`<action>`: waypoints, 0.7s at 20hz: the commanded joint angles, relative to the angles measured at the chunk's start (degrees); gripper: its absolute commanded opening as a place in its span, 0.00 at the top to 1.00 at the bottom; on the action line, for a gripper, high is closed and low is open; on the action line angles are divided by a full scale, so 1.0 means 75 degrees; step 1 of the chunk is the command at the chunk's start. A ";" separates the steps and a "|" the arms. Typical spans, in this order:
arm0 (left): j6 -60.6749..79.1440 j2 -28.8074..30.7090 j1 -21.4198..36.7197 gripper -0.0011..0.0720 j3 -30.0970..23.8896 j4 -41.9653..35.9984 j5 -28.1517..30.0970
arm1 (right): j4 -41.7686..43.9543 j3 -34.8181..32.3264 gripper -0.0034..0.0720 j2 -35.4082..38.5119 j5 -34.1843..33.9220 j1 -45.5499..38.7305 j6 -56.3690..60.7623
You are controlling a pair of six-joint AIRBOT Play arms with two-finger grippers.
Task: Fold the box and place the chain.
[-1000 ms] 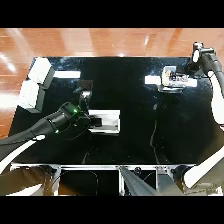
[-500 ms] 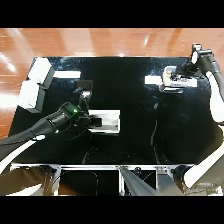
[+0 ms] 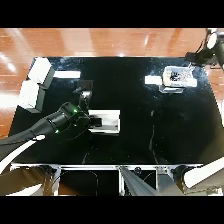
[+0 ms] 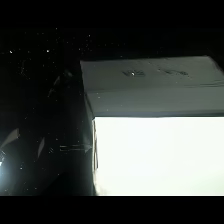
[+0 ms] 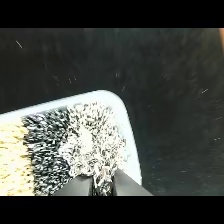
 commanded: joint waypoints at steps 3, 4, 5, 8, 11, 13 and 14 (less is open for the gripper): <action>0.0006 0.0000 0.0000 0.95 -0.0003 -0.0003 0.0003 | 0.0554 0.0029 0.94 0.1559 0.0262 0.0000 -0.0230; 0.0006 0.0000 -0.0003 0.95 -0.0003 -0.0003 0.0000 | 0.0679 0.0029 0.94 0.1865 0.0274 0.0003 -0.0286; 0.0009 0.0000 -0.0003 0.95 -0.0003 -0.0003 0.0003 | 0.0845 0.0029 0.94 0.2183 0.0277 0.0003 -0.0370; 0.0009 0.0000 -0.0003 0.95 -0.0003 -0.0003 0.0000 | 0.1341 0.0029 0.94 0.3142 0.0478 0.0026 -0.0577; 0.0006 0.0000 -0.0003 0.95 -0.0003 -0.0006 -0.0020 | 0.1842 0.0026 0.94 0.3920 0.1145 0.0169 -0.1005; 0.0006 0.0000 -0.0003 0.95 -0.0003 -0.0006 -0.0015 | 0.1836 0.0026 0.94 0.4459 0.1425 0.0452 -0.1139; 0.0009 0.0000 -0.0003 0.95 -0.0003 -0.0003 -0.0012 | 0.1833 0.0026 0.94 0.4724 0.1411 0.0638 -0.1201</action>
